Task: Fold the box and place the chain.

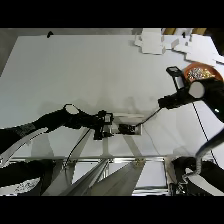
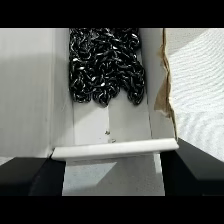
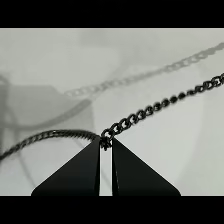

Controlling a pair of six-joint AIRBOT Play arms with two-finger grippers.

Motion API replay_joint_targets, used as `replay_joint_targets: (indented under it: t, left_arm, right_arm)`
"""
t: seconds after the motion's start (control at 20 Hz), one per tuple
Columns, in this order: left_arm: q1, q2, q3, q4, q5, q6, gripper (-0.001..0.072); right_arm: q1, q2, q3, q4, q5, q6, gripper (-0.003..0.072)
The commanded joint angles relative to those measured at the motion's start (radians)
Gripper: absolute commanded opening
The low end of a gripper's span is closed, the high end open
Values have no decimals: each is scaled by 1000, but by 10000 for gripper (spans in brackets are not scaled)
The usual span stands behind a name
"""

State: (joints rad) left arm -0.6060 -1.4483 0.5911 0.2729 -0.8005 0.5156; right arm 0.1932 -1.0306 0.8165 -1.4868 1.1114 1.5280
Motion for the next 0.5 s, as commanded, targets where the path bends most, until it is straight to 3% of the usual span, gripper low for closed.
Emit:
replay_joint_targets:
  t: [0.0,0.3,0.45]
  left_arm:
    - [0,0,0,0,0,0,209]
    - [0,0,0,0,0,0,209]
    - [0,0,0,0,0,0,209]
  right_arm:
    - [1,162,1,133,97,-72,20]
    - [1,339,1,286,253,-192,21]
    - [1,401,1,403,257,-236,21]
